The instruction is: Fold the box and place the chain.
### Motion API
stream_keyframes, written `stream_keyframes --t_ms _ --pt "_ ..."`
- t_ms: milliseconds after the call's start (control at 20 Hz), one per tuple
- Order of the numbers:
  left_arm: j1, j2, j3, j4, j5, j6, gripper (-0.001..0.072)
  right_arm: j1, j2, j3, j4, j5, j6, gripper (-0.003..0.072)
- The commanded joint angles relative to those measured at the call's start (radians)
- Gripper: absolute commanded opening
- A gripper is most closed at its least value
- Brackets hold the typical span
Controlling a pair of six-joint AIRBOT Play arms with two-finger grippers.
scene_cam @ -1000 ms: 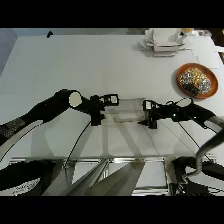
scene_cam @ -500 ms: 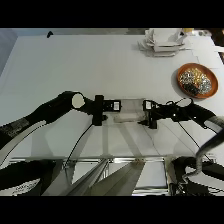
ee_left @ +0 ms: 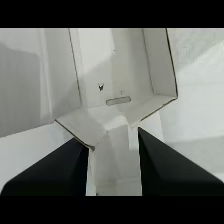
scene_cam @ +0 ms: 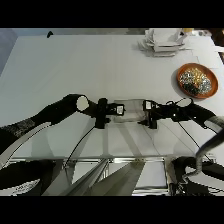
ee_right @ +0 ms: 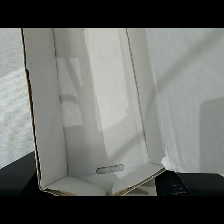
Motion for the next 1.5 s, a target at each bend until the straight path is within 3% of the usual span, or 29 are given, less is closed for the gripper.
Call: stream_keyframes --t_ms 0,50,700,1050,1100,1200,1250,1450 --pt "-0.007 -0.002 0.000 -0.018 0.016 0.001 0.0241 0.001 0.000 0.000 0.000 0.000 0.000 0.0548" --pt "-0.008 -0.002 0.000 -0.019 0.016 0.001 0.0197 0.001 0.000 0.000 0.000 0.000 0.000 0.0548" --pt "-0.050 -0.004 0.000 -0.066 0.108 0.000 0.0192 0.001 0.000 0.000 0.000 0.000 0.000 0.0548" --pt "-0.074 -0.027 0.000 -0.100 0.109 0.000 0.0216 0.001 0.000 0.000 0.000 0.000 0.000 0.0548" --pt "-0.075 -0.031 0.000 -0.100 0.109 0.000 0.0234 0.001 0.000 0.000 0.000 0.000 0.000 0.0548" --pt "-0.075 -0.033 0.000 -0.100 0.109 0.000 0.0456 0.001 0.000 0.000 0.000 0.000 0.000 0.0548" --pt "-0.075 -0.033 0.000 -0.100 0.109 0.000 0.0498 0.001 0.000 0.000 0.000 0.000 0.000 0.0548" --pt "-0.075 -0.033 0.000 -0.100 0.107 0.000 0.0502 0.001 0.000 0.000 0.000 0.000 0.000 0.0548"
